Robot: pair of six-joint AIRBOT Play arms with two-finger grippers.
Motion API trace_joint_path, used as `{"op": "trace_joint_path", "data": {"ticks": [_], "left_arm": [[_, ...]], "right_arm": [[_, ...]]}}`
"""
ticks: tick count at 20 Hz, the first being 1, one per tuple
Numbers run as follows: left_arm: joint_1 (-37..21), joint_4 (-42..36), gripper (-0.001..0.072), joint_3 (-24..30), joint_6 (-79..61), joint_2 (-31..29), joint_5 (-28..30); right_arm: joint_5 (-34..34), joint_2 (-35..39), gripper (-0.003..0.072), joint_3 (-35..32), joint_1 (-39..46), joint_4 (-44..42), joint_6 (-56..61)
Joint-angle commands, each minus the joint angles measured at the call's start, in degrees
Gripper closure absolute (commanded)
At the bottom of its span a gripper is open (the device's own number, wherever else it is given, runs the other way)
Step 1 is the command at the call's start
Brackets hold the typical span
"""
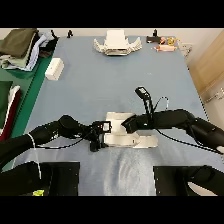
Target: Fold the box.
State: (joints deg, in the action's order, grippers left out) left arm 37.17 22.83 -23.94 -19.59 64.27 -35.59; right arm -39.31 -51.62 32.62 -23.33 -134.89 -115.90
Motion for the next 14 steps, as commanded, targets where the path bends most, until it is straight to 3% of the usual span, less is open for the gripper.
{"op": "trace_joint_path", "data": {"ticks": [1, 4, 5, 6, 7, 8, 10, 14], "left_arm": [[0.00, -0.11, 0.0238, -0.04, 0.09, 0.02, 0.07], [0.00, -0.11, 0.0238, -0.02, 0.09, 0.02, 0.07], [0.00, -0.13, 0.0238, -0.02, 0.09, 0.02, 0.07], [0.00, -0.11, 0.0238, -0.04, 0.09, 0.02, 0.07], [0.00, -0.13, 0.0238, -0.04, 0.09, 0.02, 0.07], [0.00, -0.11, 0.0238, -0.02, 0.09, 0.02, 0.07], [0.00, -0.11, 0.0238, -0.02, 0.09, 0.02, 0.07], [0.00, -0.13, 0.0238, -0.02, 0.09, 0.02, 0.07]], "right_arm": [[-12.39, 7.02, 0.0655, -0.07, 0.22, 9.20, 0.92], [-23.45, 11.17, 0.0654, -1.20, 0.22, 11.10, -4.79], [-25.33, 12.41, 0.0572, -1.70, 0.22, 12.26, -6.40], [-26.45, 13.40, 0.0355, -2.23, 0.22, 15.32, -7.76], [-26.77, 13.94, 0.0215, -2.78, 0.22, 19.41, -9.55], [-26.60, 14.01, 0.0135, -3.26, 0.22, 23.10, -13.68], [-23.37, 13.49, 0.0088, -4.39, 0.22, 27.52, -20.15], [-12.00, 10.21, 0.0087, -7.30, 0.22, 27.52, -33.20]]}}
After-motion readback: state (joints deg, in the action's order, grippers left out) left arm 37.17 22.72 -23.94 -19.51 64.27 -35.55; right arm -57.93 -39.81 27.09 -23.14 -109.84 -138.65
